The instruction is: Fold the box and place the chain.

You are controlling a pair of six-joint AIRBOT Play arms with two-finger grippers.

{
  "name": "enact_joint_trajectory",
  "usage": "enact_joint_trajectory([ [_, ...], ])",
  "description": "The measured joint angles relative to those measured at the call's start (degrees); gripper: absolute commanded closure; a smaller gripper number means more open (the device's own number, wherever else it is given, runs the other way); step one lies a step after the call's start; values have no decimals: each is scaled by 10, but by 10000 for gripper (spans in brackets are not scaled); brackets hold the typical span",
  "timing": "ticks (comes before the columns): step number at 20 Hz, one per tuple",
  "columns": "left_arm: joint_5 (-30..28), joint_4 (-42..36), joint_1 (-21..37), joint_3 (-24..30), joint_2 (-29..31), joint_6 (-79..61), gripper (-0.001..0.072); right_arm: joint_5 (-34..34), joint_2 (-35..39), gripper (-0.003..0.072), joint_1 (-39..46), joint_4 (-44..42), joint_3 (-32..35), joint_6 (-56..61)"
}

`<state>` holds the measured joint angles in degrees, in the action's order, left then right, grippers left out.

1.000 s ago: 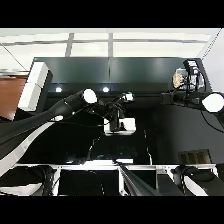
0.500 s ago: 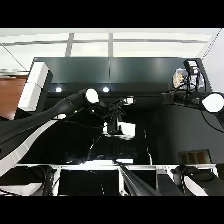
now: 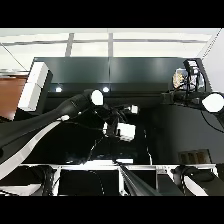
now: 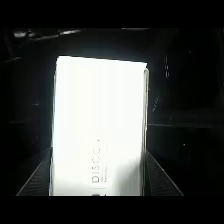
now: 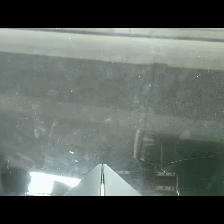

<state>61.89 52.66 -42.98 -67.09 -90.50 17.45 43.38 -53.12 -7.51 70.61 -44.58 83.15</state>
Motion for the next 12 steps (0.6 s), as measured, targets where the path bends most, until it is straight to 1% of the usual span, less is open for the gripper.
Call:
enact_joint_trajectory([
  [4,-33,48,-28,1,-5,3,-6,0,0,677,0,0,0,0],
  [5,-46,59,-32,3,-5,11,39,0,0,677,0,0,0,1],
  [7,-65,80,-37,6,-6,33,197,1,0,677,0,0,0,3],
  [9,-75,92,-39,7,-4,60,318,1,0,677,0,0,0,3],
  [10,-78,99,-40,8,-2,75,352,1,0,677,0,0,0,4],
  [12,-80,118,-35,9,8,108,359,2,0,677,0,0,0,4],
])
